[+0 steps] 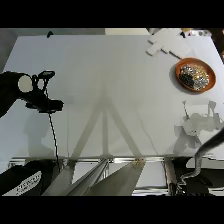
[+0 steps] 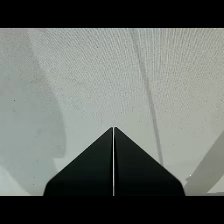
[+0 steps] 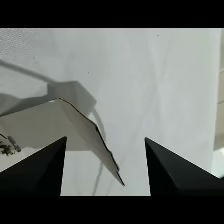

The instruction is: Fold the box and place the chain.

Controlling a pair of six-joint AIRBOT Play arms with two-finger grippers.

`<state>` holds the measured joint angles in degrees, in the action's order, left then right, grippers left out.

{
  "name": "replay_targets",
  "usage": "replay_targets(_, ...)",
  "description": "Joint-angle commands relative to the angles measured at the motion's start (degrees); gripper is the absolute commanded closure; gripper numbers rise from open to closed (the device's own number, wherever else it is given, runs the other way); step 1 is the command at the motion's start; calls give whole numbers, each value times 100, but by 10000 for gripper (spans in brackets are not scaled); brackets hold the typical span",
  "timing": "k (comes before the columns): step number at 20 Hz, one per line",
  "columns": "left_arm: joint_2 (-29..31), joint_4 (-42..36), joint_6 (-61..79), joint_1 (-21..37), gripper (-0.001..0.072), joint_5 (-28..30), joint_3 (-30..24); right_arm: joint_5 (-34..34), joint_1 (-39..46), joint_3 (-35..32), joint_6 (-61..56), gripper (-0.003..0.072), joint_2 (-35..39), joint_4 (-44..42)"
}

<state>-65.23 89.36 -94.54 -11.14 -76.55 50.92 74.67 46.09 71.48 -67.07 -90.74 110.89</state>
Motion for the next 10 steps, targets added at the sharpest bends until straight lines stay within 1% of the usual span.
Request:
replay_targets(1,2,2,2,-2,701,4,-2,339,7,70,186,290,-492,42)
replay_targets(2,2,2,2,-2,701,4,-2,376,4,70,236,359,-507,31)
replay_targets(3,2,2,2,-2,701,4,-2,387,2,72,260,548,-483,17)
replay_targets(4,2,2,2,-2,701,4,-2,404,-9,72,264,673,-413,-138)
replay_targets(6,2,2,2,-2,701,4,-2,533,-90,70,660,674,-153,-758)
replay_targets(9,2,2,2,-2,701,4,-2,612,-302,68,1134,675,584,-2844)
replay_targets(10,2,2,2,-2,701,4,-2,728,-446,63,1244,676,872,-3379)
